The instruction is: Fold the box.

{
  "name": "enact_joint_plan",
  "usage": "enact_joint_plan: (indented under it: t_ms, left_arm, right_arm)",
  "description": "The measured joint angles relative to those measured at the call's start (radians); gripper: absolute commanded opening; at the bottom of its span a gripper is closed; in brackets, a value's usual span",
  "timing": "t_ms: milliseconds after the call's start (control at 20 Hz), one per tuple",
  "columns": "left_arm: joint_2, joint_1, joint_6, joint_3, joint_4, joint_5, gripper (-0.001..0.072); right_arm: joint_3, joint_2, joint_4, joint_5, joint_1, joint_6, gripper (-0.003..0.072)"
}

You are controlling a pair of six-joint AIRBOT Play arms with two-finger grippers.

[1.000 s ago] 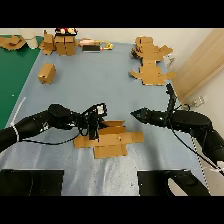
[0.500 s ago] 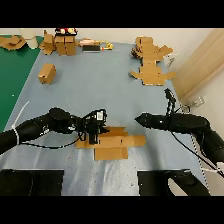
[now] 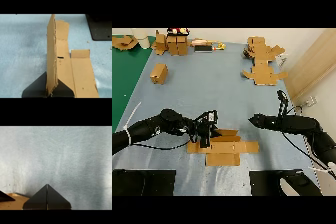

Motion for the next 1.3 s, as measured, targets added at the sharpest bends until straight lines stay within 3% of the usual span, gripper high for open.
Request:
enact_joint_plan:
  t_ms: [450, 800, 1300]
  left_arm:
    - [0.003, -0.002, -0.047, 0.000, 0.064, -0.043, 0.0013]
    - [0.004, 0.052, -0.034, 0.035, 0.040, 0.021, 0.0013]
    - [-0.021, 0.069, -0.010, 0.036, 0.040, -0.029, 0.0013]
  right_arm:
    - [0.000, 0.000, -0.003, 0.005, 0.000, -0.013, 0.0004]
    - [0.000, 0.000, -0.003, 0.011, 0.000, -0.014, 0.0004]
    - [0.000, 0.000, 0.004, 0.037, 0.000, -0.014, 0.0004]
